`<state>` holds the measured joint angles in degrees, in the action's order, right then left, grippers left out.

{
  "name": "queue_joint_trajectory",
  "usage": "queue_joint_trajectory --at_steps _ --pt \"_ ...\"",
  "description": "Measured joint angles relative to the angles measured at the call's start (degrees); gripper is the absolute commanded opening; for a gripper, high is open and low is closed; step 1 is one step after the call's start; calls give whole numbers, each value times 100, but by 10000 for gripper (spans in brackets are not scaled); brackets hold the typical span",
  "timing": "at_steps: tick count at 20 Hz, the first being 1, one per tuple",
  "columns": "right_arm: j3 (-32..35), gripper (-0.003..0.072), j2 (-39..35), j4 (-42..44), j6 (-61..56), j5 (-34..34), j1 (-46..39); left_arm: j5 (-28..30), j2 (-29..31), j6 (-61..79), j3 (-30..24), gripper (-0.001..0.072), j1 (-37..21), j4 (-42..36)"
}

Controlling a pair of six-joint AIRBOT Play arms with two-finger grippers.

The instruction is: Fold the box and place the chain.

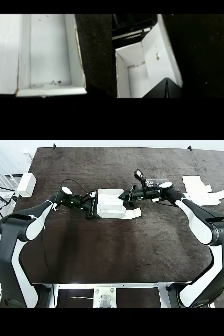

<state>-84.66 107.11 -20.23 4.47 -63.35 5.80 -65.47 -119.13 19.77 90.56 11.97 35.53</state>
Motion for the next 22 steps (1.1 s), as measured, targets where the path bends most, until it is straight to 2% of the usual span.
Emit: queue_joint_trajectory --at_steps 3,4,5,6,7,9,11,13,14,22 --pt "195 4 -461 -542 0 -26 -20 0 0 -11 0 469 0 0" --pt "308 24 -643 -763 0 -17 -24 -2 0 -13 0 469 0 2" --pt "431 261 -798 -979 -2 28 -24 -2 0 -17 0 469 0 2" --pt "557 459 -942 -1237 0 118 -24 -2 0 -17 -2 469 0 2" --pt "673 525 -1047 -1486 7 181 -24 -2 0 -20 0 469 0 2" --pt "866 529 -1167 -1899 9 297 -26 -2 0 -22 0 469 0 2" --pt "1032 577 -1235 -2166 24 393 -26 -2 0 -24 0 469 0 4" --pt "1147 583 -1241 -2337 44 546 -26 -2 0 -24 0 469 0 4" --pt "1185 646 -1233 -2380 50 623 -24 -2 0 -24 0 469 0 4" --pt "1274 644 -1051 -2483 66 817 210 -4 0 -26 0 469 0 4"
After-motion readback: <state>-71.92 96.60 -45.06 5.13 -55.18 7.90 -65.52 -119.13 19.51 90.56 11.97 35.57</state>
